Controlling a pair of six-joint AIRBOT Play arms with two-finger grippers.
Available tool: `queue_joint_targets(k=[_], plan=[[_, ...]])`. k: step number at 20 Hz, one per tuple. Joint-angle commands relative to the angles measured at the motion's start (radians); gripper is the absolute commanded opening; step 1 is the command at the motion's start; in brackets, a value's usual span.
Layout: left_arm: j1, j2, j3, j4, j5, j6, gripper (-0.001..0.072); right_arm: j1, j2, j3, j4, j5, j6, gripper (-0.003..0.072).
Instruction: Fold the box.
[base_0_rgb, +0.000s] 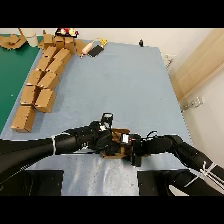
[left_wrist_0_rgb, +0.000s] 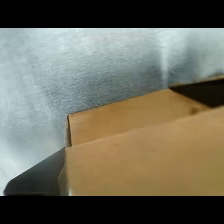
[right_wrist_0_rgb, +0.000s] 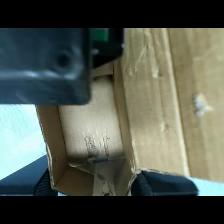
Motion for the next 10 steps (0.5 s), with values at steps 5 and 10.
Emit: queue_joint_targets(k=[5, 10], plan=[[-0.003, -0.027, 0.007, 0.034, -0.022, -0.186, 0.0432, 0.000, 0.001, 0.001, 0.000, 0.000, 0.000, 0.0416], [-0.019, -0.055, 0.007, 0.033, -0.021, -0.201, 0.0431, 0.000, 0.001, 0.001, 0.000, 0.000, 0.000, 0.0416]])
